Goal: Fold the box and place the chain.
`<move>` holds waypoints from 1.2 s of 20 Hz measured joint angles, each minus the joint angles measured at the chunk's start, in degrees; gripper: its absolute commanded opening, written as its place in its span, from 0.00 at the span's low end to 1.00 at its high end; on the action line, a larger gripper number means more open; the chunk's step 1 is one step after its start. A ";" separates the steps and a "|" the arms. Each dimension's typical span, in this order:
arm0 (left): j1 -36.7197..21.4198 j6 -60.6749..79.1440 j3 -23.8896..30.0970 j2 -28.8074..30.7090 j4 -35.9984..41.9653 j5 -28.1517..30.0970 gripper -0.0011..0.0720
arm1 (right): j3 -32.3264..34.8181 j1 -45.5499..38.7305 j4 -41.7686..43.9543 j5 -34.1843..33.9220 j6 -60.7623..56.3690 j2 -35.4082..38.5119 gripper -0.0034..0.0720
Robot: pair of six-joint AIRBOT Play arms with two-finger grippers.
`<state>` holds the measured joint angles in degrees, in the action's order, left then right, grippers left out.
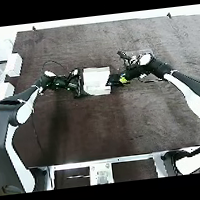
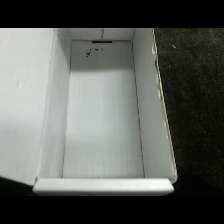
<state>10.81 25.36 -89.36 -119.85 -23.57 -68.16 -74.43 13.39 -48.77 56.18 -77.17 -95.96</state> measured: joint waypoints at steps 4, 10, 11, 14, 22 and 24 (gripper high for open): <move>0.00 0.00 0.00 0.00 0.02 0.02 0.87 | -1.49 2.01 -6.19 -0.74 -5.86 -0.44 0.57; 0.00 -0.02 0.00 0.00 0.09 0.02 0.87 | -5.14 4.33 -16.65 0.09 -16.39 -2.45 0.56; 0.02 -0.02 0.00 0.00 0.09 0.04 0.87 | -6.38 4.90 -18.45 0.83 -18.16 -3.04 0.56; 0.02 -0.02 0.00 0.00 0.07 0.02 0.87 | -11.08 7.28 -25.29 4.66 -24.13 -5.27 0.56; 0.02 -0.02 0.00 0.00 0.00 -0.02 0.87 | -17.03 11.65 -35.74 7.28 -35.15 -7.15 0.56; 0.02 -0.02 -0.02 0.00 -0.02 -0.02 0.87 | -17.35 11.93 -36.52 7.34 -36.72 -7.50 0.56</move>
